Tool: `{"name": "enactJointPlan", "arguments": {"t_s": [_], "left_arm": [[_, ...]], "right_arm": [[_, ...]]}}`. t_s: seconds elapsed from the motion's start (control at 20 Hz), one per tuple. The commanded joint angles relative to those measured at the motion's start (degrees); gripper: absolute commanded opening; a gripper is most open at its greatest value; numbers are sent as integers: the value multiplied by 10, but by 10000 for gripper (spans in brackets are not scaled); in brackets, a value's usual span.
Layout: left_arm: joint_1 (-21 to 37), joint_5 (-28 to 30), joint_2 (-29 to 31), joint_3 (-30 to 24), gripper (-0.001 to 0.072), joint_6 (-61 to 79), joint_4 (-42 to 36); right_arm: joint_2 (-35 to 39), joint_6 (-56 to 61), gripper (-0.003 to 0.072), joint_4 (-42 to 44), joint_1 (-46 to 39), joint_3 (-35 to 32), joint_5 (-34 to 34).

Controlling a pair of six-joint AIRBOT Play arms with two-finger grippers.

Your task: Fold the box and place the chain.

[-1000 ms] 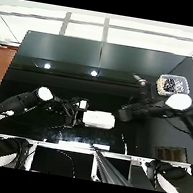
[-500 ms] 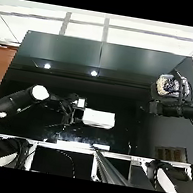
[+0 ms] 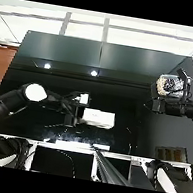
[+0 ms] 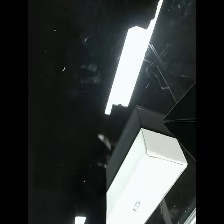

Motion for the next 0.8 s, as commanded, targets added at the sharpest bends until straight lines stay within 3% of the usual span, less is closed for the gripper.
{"name": "enactJointPlan", "arguments": {"t_s": [0.0,0.3,0.75], "left_arm": [[-53,69,-71,37,709,-11,-23],[-62,20,-140,95,708,-26,-22],[-63,-10,-154,98,708,-26,-22]], "right_arm": [[0,0,14,-1,-1,0,-1],[0,0,14,-6,-1,0,-2],[0,0,14,-19,-1,0,-5]]}}
